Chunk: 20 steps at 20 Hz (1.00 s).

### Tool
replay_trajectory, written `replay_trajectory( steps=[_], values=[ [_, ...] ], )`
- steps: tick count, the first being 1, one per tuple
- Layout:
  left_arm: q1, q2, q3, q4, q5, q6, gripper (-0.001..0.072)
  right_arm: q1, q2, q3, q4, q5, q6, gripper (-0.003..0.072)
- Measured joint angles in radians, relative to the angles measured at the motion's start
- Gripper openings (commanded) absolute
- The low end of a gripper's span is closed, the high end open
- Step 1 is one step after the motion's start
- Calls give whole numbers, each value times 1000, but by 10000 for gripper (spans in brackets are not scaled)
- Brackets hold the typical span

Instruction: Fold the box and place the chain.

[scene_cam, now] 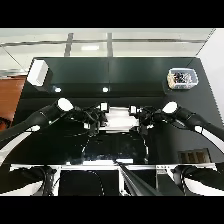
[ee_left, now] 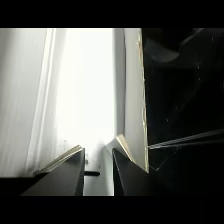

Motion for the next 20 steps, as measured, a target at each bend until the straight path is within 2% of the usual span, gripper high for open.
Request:
replay_trajectory(
  steps=[1,2,3,4,5,6,7,8,9,10,11,12,15,20],
  values=[
    [-4,-8,0,-13,5,-4,217,0,0,0,0,0,0,480],
    [-7,-14,0,-23,10,-8,180,0,0,0,0,0,0,481],
    [-9,-18,0,-31,11,-19,22,0,0,0,1,0,0,481],
    [-10,-21,0,-36,12,-25,29,0,0,0,2,0,2,481],
    [-11,-23,0,-38,12,-30,111,0,0,0,2,0,2,481],
    [-11,-24,0,-42,12,-35,423,0,0,0,2,0,2,481],
    [-12,-26,0,-45,12,-39,495,0,0,0,3,0,2,481],
    [-13,-26,0,-52,13,-42,264,0,0,0,2,0,0,481],
    [-13,-26,0,-48,15,-50,185,0,0,0,2,0,0,481],
    [-13,-24,0,-43,16,-56,319,0,0,0,3,0,1,481],
    [-13,-21,0,-41,15,-62,263,0,0,0,3,0,2,480],
    [-13,-14,0,-37,15,-80,28,0,0,0,3,0,2,481],
    [6,33,4,30,-13,-185,23,0,0,0,3,0,2,481],
    [107,196,6,224,-143,-511,24,0,0,0,3,0,2,481]
  ],
)
